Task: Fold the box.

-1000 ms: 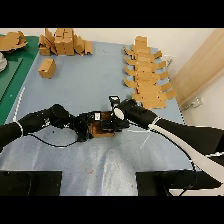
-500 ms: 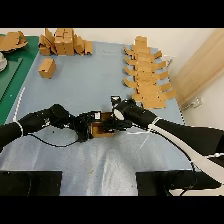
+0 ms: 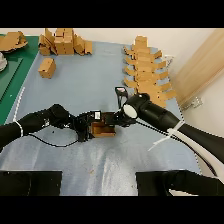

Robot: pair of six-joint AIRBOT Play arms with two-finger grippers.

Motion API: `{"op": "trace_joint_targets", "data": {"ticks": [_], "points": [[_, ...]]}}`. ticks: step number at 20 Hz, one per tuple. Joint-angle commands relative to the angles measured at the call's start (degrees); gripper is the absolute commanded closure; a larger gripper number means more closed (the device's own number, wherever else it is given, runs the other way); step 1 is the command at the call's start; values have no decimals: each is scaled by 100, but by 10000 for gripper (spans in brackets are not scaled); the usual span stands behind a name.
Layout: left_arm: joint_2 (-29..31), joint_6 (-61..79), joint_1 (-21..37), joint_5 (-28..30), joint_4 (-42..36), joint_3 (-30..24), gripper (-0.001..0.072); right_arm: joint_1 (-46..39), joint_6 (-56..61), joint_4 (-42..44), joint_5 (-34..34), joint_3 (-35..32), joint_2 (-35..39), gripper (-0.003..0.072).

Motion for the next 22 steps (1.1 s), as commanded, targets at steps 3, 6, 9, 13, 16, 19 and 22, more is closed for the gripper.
{"op": "trace_joint_targets", "data": {"ticks": [3,6,9,13,16,19,22], "points": [[2,-2,0,-4,33,4,208,-216,-44,-525,815,0,634,670],[2,0,0,-7,249,7,208,-758,-393,-542,1119,-94,704,685],[2,4,0,-155,415,7,208,-1565,-925,-96,761,-328,702,685],[2,133,0,-470,413,11,208,-2771,-2538,1856,-372,-509,490,685],[2,133,0,-466,413,11,208,-3418,-4957,4942,-907,-501,-317,686],[2,133,0,-457,411,11,208,-3539,-7442,7879,-245,-496,-1478,685],[2,133,0,-448,411,11,208,-3316,-8743,8815,1611,-498,-2170,685]]}}
